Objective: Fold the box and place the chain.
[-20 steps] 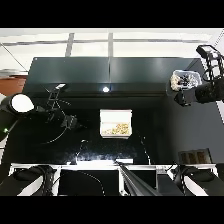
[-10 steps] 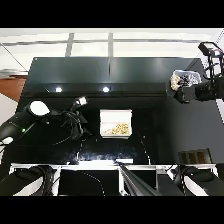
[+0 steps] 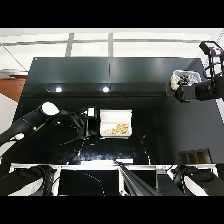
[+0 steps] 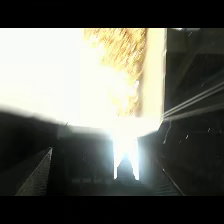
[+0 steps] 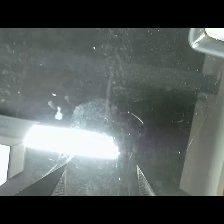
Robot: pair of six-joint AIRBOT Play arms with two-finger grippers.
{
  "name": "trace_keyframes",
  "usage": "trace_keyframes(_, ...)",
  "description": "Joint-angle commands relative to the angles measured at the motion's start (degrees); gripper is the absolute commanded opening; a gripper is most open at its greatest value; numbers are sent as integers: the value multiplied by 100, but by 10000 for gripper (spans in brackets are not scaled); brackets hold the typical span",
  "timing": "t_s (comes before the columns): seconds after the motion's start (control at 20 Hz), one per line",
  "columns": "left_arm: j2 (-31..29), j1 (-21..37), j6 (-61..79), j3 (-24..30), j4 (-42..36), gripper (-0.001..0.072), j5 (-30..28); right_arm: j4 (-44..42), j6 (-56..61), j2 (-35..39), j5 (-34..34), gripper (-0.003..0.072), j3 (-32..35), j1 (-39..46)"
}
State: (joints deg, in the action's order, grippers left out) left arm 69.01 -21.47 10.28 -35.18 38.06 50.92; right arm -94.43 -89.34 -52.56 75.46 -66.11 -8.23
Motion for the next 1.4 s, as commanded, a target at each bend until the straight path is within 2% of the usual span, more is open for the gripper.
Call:
trace_keyframes(0.0,293,-109,496,0,-356,717,-76,-2,7,0,-50,512,2,0)
trace_keyframes(0.5,638,-232,501,-2,-402,718,-114,-2,4,0,-118,512,127,0)
trace_keyframes(0.75,638,-271,496,-7,-420,718,-131,-4,7,0,-125,513,389,0)
trace_keyframes(1.35,638,-278,483,-7,-455,718,-192,-216,4,-22,-479,512,417,-9)
